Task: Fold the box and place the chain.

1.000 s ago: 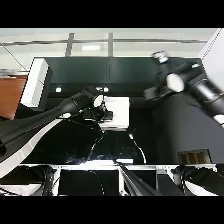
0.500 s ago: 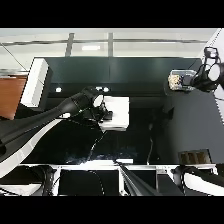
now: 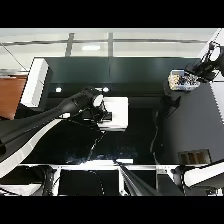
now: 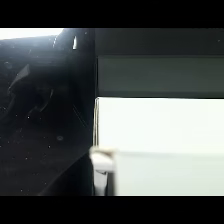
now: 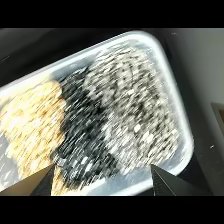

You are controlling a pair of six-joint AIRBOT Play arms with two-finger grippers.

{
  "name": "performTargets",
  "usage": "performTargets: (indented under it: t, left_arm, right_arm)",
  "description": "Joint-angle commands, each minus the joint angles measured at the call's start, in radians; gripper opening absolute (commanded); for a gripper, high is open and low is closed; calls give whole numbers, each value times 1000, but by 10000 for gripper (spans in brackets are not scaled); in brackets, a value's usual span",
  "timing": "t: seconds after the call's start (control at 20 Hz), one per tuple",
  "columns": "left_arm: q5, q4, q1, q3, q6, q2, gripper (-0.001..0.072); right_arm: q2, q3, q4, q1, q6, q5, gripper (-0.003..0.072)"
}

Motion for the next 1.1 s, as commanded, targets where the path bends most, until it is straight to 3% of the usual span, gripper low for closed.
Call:
performTargets:
  t: [0.0,0.45,0.55,0.75,0.8,0.9,0.95,1.05]
  left_arm:
    - [2,-1,0,1,0,0,26]
    - [-1,-2,0,1,0,0,26]
    - [2,-2,0,1,0,0,25]
    - [2,-2,0,1,0,0,26]
    - [2,-2,0,1,0,0,26]
    - [-2,-2,0,1,0,0,26]
    - [-3,-6,0,1,0,0,26]
    - [-2,-6,0,1,0,0,26]
  right_arm:
    - [-102,111,-74,-4,122,45,656]
    - [-184,140,-122,-4,148,23,655]
    - [-191,140,-121,-5,147,20,547]
    - [-210,139,-119,-2,143,35,547]
    - [-211,140,-118,-2,143,34,482]
    - [-208,140,-117,-2,143,47,127]
    - [-204,142,-117,-2,142,60,6]
    - [-172,143,-106,9,52,77,13]
